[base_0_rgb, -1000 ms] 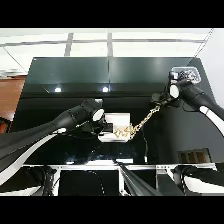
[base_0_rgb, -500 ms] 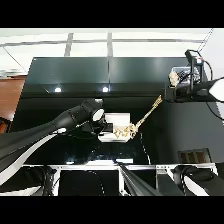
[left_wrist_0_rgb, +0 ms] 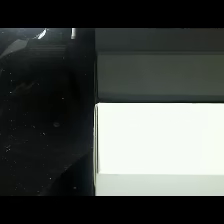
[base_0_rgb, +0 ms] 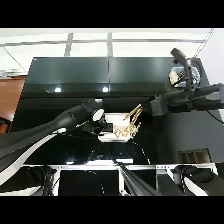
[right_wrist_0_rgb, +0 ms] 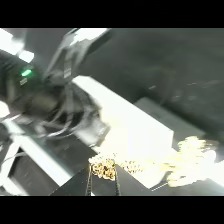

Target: Fold the box and place the chain.

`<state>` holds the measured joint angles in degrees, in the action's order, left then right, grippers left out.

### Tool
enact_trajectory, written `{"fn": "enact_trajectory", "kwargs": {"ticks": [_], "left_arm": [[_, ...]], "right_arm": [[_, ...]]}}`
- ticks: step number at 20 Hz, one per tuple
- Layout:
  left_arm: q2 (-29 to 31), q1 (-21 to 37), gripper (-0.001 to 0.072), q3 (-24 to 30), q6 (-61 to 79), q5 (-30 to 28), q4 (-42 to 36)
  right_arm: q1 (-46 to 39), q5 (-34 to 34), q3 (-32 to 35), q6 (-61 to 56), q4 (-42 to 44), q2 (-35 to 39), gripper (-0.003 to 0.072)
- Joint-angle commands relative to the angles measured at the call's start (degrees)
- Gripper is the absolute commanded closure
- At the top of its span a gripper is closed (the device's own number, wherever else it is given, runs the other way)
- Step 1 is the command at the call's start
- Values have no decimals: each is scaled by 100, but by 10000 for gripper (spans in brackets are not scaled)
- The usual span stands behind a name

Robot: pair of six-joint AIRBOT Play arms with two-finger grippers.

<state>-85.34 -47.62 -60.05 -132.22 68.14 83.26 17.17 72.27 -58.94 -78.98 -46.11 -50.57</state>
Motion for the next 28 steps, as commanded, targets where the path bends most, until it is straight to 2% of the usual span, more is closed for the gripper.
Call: {"fn": "enact_trajectory", "kwargs": {"ticks": [1, 7, 12, 13, 14, 15, 18, 20, 22, 24, 26, 27, 28], "left_arm": [[-2, 4, 678, 0, 2, -13, 2], [-2, 4, 678, 0, 0, -11, 2], [-2, 4, 679, 0, 0, -11, 2], [-2, 4, 678, 0, 0, -11, 2], [-2, 4, 679, 0, 2, -9, 2], [-2, 4, 678, 0, 2, -7, 0], [-2, 4, 678, 0, 0, 4, 2], [-2, 4, 679, 0, 2, 2, 2], [-2, 4, 678, 0, 2, 4, 2], [-2, 4, 678, 0, 2, 4, 2], [-2, 4, 678, 0, 0, 4, 0], [-2, 4, 678, 0, 0, 4, 0], [-2, 4, 678, 0, 2, 4, 0]], "right_arm": [[463, 0, -9, 168, 278, -334, 675], [793, -181, -9, 216, 254, -1021, 675], [793, -190, -7, 229, 20, -1167, 672], [793, -181, -7, 221, -57, -1167, 611], [780, -142, -7, 208, -136, -1165, 403], [717, -39, -9, 210, -223, -1158, 354], [240, 496, -7, 297, -625, -992, 354], [-125, 468, 164, 538, -1150, -669, 354], [-498, -205, 874, 1014, -1239, -153, 354], [-658, -1346, 1943, 1346, -1165, 376, 353], [-562, -2221, 2868, 1738, -605, 546, 352], [-431, -2586, 3235, 2164, -387, 540, 275], [-260, -2988, 3517, 2516, -315, 540, 32]]}}
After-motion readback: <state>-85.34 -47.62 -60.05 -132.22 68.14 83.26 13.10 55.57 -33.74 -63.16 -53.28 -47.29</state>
